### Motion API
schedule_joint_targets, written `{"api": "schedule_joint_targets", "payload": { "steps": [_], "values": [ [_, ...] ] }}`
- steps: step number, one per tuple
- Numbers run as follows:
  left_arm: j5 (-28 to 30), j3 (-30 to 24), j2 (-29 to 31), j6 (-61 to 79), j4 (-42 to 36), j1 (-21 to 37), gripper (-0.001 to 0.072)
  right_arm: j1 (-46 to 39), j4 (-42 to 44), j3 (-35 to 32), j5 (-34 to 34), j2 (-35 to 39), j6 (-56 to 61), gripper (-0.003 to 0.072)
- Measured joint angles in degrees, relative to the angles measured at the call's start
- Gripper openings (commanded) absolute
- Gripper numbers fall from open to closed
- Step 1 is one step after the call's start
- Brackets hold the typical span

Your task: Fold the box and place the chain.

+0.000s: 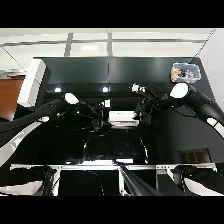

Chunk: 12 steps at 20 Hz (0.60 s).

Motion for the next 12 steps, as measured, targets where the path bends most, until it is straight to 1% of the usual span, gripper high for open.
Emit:
{"api": "schedule_joint_targets", "payload": {
  "steps": [7, 12],
  "values": [
    [0.09, 0.00, 0.00, 0.00, 0.00, 0.00, 0.0484, 0.00, 0.02, 0.00, -0.50, 0.00, 0.15, 0.0313],
    [0.00, 0.00, 0.00, 0.04, 0.00, 0.00, 0.0483, 0.00, 0.04, 0.00, 0.39, 0.00, 0.66, 0.0313]
  ]
}}
